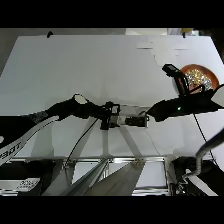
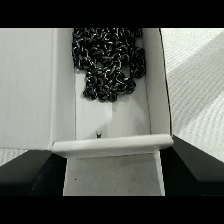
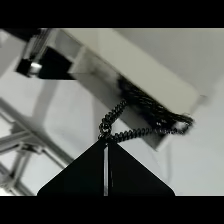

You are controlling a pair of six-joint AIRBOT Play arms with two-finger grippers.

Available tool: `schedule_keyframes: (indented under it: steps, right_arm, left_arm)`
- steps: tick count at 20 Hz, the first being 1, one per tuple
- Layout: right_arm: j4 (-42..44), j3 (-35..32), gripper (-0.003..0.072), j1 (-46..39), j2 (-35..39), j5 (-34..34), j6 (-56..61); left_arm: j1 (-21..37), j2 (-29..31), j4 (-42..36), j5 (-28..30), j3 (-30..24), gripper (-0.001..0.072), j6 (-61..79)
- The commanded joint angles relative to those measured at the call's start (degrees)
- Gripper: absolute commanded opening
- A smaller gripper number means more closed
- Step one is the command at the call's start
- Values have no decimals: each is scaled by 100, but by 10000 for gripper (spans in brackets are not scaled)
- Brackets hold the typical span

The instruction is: Fold the box and place the chain.

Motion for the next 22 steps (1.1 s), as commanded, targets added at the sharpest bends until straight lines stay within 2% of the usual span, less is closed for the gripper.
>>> schedule_keyframes:
  steps: [1, 3, 5, 9, 18, 21, 22]
  right_arm:
    - [422, 2, 19, 643, 83, -708, -155]
    - [321, 2, 19, 935, 81, -1211, -138]
    - [149, 2, 19, 1023, 35, -1421, -68]
    - [-527, -9, 20, 1023, -247, -1357, 289]
    - [-555, -37, 24, 1222, -935, -1196, -15]
    - [-560, 55, 229, 1259, -929, -1082, -170]
    - [-551, 160, 236, 1237, -929, -1003, -208]
  left_arm:
    - [-2, -2, 0, 0, 0, 89, 0]
    - [-2, -2, 0, 2, 0, 89, 0]
    - [-2, -2, 2, 0, 0, 89, 0]
    - [-2, -2, 2, 2, 0, 89, 2]
    - [-2, -2, 0, 0, 0, 89, 2]
    - [-2, -2, 2, -2, 0, 89, 2]
    - [-2, -2, 0, 0, 0, 89, 0]
